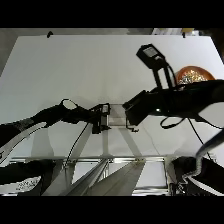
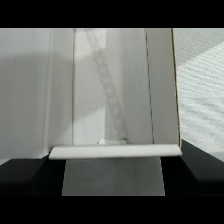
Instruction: Fold the box and place the chain.
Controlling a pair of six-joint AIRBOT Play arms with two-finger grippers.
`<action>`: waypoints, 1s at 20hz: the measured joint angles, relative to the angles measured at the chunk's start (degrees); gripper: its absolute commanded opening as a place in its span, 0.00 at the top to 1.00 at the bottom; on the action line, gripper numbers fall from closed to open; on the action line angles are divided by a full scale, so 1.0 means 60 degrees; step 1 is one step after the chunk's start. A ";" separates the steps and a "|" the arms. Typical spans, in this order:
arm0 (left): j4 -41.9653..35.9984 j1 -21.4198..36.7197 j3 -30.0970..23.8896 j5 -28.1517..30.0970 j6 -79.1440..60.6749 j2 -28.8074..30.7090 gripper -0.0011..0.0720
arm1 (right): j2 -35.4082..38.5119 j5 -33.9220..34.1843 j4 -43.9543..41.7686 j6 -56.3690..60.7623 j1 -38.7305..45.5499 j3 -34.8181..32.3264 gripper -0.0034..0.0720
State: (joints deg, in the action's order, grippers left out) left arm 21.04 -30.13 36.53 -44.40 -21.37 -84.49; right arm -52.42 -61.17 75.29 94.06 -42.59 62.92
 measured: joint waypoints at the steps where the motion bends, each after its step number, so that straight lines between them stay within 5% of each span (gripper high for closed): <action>1: 0.0000 0.0000 0.0000 0.0000 0.0000 0.0000 0.64 | -0.0211 0.0007 0.0033 0.0000 -0.0033 -0.0015 0.94; 13: 0.0000 0.0000 0.0000 0.0000 -0.0004 0.0000 0.64 | -0.1847 0.2135 -0.0015 -0.0178 -0.0047 -0.2535 0.92; 16: 0.0000 0.0000 0.0000 0.0000 -0.0004 0.0000 0.64 | -0.2160 0.2444 -0.0066 -0.0175 -0.0040 -0.2750 0.56; 20: 0.0000 0.0000 0.0000 0.0000 0.0000 0.0000 0.64 | -0.1894 0.2328 -0.0229 -0.0189 -0.0029 -0.2699 0.56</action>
State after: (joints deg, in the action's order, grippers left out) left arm 21.04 -30.13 36.53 -44.40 -21.37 -84.49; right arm -63.79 -47.20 73.91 92.92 -42.76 46.72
